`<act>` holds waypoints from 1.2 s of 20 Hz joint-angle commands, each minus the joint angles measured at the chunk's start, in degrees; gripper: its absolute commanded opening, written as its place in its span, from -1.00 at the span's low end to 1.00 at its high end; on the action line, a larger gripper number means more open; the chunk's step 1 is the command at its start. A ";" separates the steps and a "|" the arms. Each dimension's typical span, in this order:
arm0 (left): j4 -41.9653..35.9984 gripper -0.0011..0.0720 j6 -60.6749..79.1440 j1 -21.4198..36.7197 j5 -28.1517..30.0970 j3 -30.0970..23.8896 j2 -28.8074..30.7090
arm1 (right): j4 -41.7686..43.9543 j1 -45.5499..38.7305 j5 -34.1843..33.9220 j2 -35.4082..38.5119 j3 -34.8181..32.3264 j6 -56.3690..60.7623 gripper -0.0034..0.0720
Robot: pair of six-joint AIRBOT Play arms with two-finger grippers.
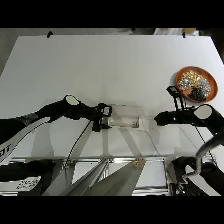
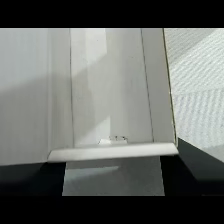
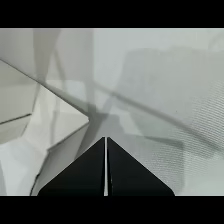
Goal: Fold the box and place the chain.
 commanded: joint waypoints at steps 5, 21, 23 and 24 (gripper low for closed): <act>0.00 -0.28 0.02 -0.02 0.02 0.04 0.02 | 6.82 1.99 1.40 -3.78 -2.99 3.87 -0.87; 0.00 -0.28 0.00 -0.02 0.00 0.04 0.02 | 17.53 6.25 1.42 4.55 -3.08 1.97 -0.38; 0.00 -0.28 0.00 -0.02 0.02 0.04 0.02 | 18.29 6.27 1.73 4.55 -3.08 2.01 -0.37; 0.00 -0.28 0.00 -0.02 0.02 0.04 0.02 | 18.78 6.27 1.92 4.55 -3.08 2.08 -0.31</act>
